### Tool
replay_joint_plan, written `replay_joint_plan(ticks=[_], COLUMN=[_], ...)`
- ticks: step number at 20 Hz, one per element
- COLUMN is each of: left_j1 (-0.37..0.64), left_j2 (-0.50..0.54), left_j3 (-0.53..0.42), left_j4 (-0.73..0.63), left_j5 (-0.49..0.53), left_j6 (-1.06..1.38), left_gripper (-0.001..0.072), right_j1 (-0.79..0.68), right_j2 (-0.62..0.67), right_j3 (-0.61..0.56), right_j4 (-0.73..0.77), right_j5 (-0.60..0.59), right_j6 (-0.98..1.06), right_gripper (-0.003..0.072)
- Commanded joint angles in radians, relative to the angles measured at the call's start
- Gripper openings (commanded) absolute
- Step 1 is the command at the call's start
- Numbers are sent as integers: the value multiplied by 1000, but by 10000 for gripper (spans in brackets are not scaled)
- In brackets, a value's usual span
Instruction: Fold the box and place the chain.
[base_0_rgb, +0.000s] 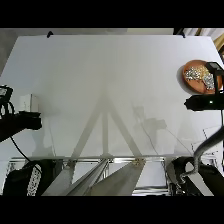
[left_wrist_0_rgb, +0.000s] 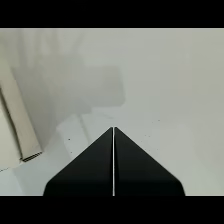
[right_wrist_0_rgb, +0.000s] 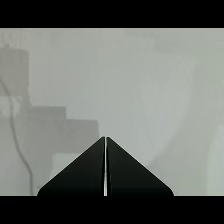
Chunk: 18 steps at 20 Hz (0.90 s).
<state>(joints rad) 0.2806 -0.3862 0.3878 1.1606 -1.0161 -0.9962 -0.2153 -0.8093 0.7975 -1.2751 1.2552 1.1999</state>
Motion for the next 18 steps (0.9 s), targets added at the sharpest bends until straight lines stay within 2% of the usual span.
replay_joint_plan(ticks=[1,18], left_j1=[-43,-52], left_j2=[1,1], left_j3=[0,-3], left_j4=[-2,-9], left_j5=[-10,2], left_j6=[0,0], left_gripper=[6,6], right_j1=[-1,-1], right_j2=[1,1], right_j3=[1,1], right_j4=[0,0], right_j5=[1,0], right_j6=[0,0], right_gripper=[16,16])
